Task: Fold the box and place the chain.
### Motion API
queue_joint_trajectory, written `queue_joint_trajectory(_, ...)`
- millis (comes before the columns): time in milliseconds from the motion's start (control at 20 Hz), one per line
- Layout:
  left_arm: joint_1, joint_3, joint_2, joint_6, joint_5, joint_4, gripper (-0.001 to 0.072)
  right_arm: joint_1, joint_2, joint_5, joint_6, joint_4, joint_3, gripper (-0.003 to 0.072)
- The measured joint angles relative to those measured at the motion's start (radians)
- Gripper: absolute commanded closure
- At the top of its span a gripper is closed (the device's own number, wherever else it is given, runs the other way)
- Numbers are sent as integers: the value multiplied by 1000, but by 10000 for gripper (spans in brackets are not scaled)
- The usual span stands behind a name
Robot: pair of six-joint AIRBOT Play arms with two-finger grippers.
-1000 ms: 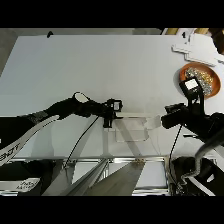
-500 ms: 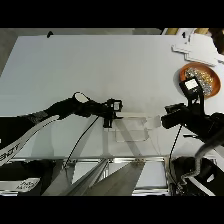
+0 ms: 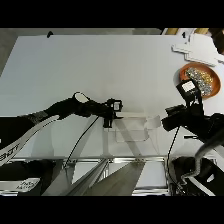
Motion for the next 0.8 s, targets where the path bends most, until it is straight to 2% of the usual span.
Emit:
queue_joint_trajectory(350, 0, 0, 0, 0, -1, 0, 699, 0, 0, 46, -148, 136, 0, 667)
queue_joint_trajectory(650, 0, 0, 0, 0, -1, 0, 699, 0, 0, 138, -187, 169, 0, 667)
queue_joint_trajectory(800, 0, 0, 0, 0, -1, 0, 699, 0, 0, 150, -268, 176, -7, 668)
